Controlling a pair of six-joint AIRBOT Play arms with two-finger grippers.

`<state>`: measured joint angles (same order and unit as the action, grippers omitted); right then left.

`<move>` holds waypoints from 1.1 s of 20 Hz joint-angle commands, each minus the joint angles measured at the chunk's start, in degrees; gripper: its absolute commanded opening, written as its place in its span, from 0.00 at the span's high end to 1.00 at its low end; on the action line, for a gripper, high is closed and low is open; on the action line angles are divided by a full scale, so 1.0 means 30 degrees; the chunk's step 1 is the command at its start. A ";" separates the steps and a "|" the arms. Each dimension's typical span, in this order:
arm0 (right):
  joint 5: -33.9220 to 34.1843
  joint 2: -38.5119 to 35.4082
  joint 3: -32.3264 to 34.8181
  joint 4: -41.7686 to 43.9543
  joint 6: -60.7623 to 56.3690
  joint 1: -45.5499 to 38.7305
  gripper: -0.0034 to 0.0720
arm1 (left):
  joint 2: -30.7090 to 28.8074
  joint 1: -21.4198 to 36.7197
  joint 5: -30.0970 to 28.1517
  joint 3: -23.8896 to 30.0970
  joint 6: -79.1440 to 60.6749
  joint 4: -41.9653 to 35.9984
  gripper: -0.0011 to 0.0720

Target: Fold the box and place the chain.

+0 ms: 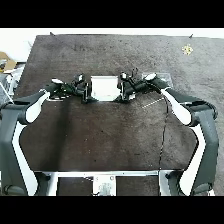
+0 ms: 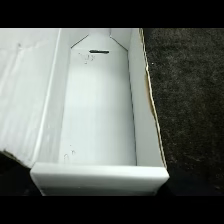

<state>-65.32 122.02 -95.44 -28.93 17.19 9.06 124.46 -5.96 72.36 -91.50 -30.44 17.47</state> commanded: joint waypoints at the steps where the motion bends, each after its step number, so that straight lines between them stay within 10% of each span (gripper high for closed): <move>1: -0.0517 -0.0189 -0.0015 -0.0510 -0.0175 -0.0517 0.05 | 0.0015 0.0022 0.0022 0.0007 -0.0007 0.0022 0.60; 10: -0.1428 -0.3891 -0.0015 -0.6069 -0.4473 -0.0590 0.07 | 0.0015 0.0022 0.0022 0.0007 -0.0007 0.0022 0.60; 15: -0.2062 -0.4714 -0.0015 -0.0284 -0.4466 -0.0503 0.89 | 0.0015 0.0022 0.0022 0.0007 -0.0007 0.0022 0.60; 22: 0.3555 -0.2958 -0.0015 0.2652 -0.4444 0.0648 0.95 | 0.0015 0.0022 0.0022 0.0007 -0.0007 0.0015 0.60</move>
<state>-61.73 111.24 -95.44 -24.05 4.01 9.93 124.46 -5.96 72.40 -91.50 -30.44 17.50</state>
